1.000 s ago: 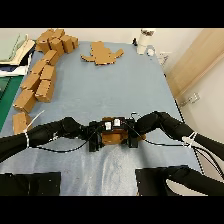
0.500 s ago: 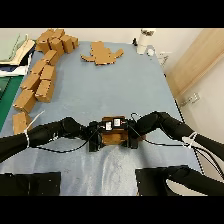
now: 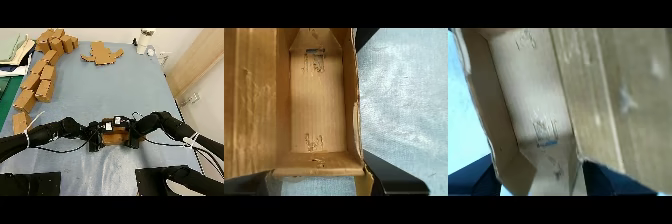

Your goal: Fold the box.

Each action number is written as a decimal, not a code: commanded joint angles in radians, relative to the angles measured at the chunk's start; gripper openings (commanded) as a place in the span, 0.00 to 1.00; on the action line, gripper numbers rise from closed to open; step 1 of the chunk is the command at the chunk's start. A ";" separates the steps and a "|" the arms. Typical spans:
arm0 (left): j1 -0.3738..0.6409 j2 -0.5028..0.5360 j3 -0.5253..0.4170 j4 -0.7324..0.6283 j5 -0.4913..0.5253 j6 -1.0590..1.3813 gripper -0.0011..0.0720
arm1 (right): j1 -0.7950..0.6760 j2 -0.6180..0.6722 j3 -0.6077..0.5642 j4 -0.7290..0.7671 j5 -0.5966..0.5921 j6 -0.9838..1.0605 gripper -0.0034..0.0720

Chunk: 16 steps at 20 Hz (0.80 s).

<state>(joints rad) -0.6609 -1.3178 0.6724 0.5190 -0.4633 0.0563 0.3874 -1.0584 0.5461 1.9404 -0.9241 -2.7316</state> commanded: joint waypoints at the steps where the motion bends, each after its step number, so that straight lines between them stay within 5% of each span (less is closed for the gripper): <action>1: 0.000 0.000 0.000 0.000 0.000 -0.001 0.73 | 0.000 0.036 0.003 -0.068 -0.034 0.090 1.00; 10: 0.000 0.000 0.000 0.000 0.000 -0.001 0.73 | 0.000 0.264 0.022 -0.146 -0.102 0.408 1.00; 16: 0.000 0.000 0.000 0.000 0.000 -0.001 0.73 | 0.001 0.306 0.022 0.201 -0.235 0.748 0.99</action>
<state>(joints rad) -0.6609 -1.3178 0.6724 0.5190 -0.4633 0.0551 0.3870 -0.7704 0.5667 1.9491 -1.0863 -2.1849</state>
